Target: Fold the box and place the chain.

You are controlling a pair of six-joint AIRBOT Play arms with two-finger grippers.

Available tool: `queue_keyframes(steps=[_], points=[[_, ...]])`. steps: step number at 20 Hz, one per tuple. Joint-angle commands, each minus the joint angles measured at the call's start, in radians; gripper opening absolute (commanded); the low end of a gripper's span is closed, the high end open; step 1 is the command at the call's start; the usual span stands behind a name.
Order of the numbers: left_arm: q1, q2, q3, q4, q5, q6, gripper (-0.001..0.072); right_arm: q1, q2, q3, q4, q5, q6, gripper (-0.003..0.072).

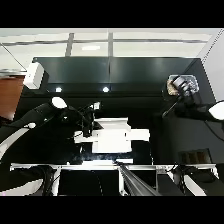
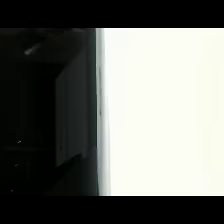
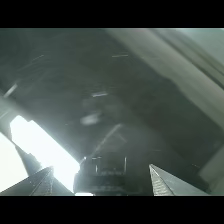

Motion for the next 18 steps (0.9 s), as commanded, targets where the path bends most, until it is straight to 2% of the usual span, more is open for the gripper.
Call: queue_keyframes(steps=[1, 7, 11, 18], points=[[-0.006, 0.006, -0.014, 0.01, 0.127, 0.037, 0.0029, 0.108, -0.005, -0.087, 0.048, 0.027, -0.194, 0.0693], [-0.008, -0.003, -0.014, 0.043, 0.129, 0.037, 0.0029, 0.317, -0.005, -0.22, 0.094, -0.131, -0.225, 0.0694], [-0.008, -0.008, -0.014, 0.062, 0.136, 0.037, 0.0029, 0.436, -0.006, -0.232, 0.101, -0.222, -0.255, 0.0693], [-0.008, -0.032, -0.014, 0.056, 0.122, 0.037, 0.0029, 0.537, -0.083, -0.241, 0.106, -0.27, -0.317, 0.0693]])
